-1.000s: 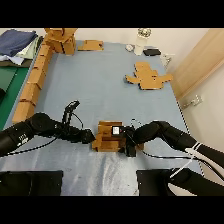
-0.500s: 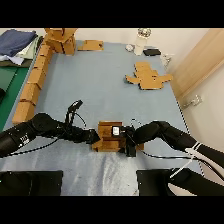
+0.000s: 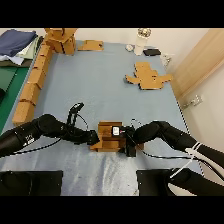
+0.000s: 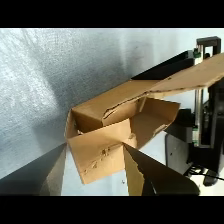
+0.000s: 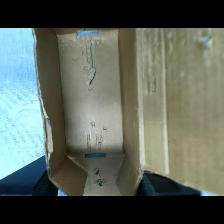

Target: Fold the box.

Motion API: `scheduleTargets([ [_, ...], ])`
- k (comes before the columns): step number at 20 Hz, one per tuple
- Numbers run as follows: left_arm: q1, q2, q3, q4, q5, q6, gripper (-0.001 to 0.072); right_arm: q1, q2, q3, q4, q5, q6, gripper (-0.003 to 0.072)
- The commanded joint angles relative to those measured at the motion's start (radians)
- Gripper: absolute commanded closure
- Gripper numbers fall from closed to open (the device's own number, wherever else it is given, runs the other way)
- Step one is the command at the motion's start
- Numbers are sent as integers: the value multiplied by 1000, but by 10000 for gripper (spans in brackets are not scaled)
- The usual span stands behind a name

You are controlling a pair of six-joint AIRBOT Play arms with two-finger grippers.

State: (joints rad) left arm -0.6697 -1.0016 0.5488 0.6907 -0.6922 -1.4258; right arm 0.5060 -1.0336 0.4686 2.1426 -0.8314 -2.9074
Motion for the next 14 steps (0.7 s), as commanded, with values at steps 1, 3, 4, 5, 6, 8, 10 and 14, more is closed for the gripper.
scheduleTargets([
  [1, -53, -23, 31, 166, 4, -169, 162, 0, 0, 0, 0, 0, 0, 131],
  [3, -104, -50, 67, 255, 4, -264, 163, 0, 0, 0, 0, 0, 0, 131],
  [4, -132, -65, 89, 282, 5, -293, 162, 0, 0, 0, 0, 0, 0, 131],
  [5, -161, -82, 114, 319, 3, -332, 162, 0, 0, 0, 0, 0, 0, 131],
  [6, -184, -99, 138, 367, -1, -383, 163, 0, 0, 0, 0, 0, 0, 132],
  [8, -224, -138, 188, 478, -36, -494, 163, 0, 0, 0, 0, 0, 0, 131],
  [10, -261, -172, 237, 574, -96, -579, 163, 0, 0, 0, 0, 0, 0, 131],
  [14, -314, -201, 296, 663, -132, -700, 163, 0, 0, 0, 0, 1, 0, 131],
])
